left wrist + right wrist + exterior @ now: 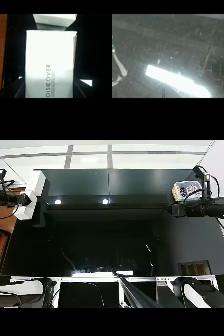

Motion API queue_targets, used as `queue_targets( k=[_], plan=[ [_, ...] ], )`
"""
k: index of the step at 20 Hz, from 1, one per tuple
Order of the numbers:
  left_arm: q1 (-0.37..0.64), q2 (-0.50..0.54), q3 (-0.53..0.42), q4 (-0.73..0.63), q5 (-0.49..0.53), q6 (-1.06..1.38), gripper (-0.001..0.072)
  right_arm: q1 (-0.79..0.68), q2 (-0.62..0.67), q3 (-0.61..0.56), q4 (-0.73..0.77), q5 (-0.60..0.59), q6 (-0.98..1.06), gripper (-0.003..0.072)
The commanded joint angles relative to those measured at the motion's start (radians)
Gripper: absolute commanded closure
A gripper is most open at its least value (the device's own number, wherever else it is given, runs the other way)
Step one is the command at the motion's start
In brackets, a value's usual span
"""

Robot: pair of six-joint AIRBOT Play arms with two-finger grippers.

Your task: Fold the box and place the chain.

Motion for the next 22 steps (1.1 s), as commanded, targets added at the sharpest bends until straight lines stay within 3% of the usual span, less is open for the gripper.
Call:
queue_targets(
  k=[1,10,11,12,14,18,22],
  plan=[
    [-0.003,-0.018,0.003,-0.018,0.039,-0.001,0.0418,0.0,-0.001,0.0,-0.021,-0.017,0.0,0.0673],
    [-0.011,-0.045,0.004,-0.007,0.04,0.014,0.041,0.0,-0.001,0.0,-0.044,-0.032,0.018,0.0673],
    [-0.011,-0.044,0.004,-0.007,0.04,0.014,0.0235,0.0,-0.001,0.0,-0.044,-0.024,0.021,0.0673],
    [-0.011,-0.042,0.005,-0.008,0.039,0.007,-0.0003,0.0,-0.001,0.0,-0.044,-0.013,0.023,0.0672],
    [-0.017,-0.041,0.039,0.006,0.0,0.006,-0.0007,0.0,-0.001,0.0,-0.045,0.015,0.032,0.0673],
    [-0.06,-0.041,0.225,0.064,-0.246,-0.008,-0.0006,0.0,0.0,0.0,-0.044,0.02,0.044,0.0673],
    [-0.113,-0.025,0.381,0.09,-0.503,-0.29,-0.0004,0.0,0.0,0.001,-0.037,0.045,0.06,0.0672]
  ],
)
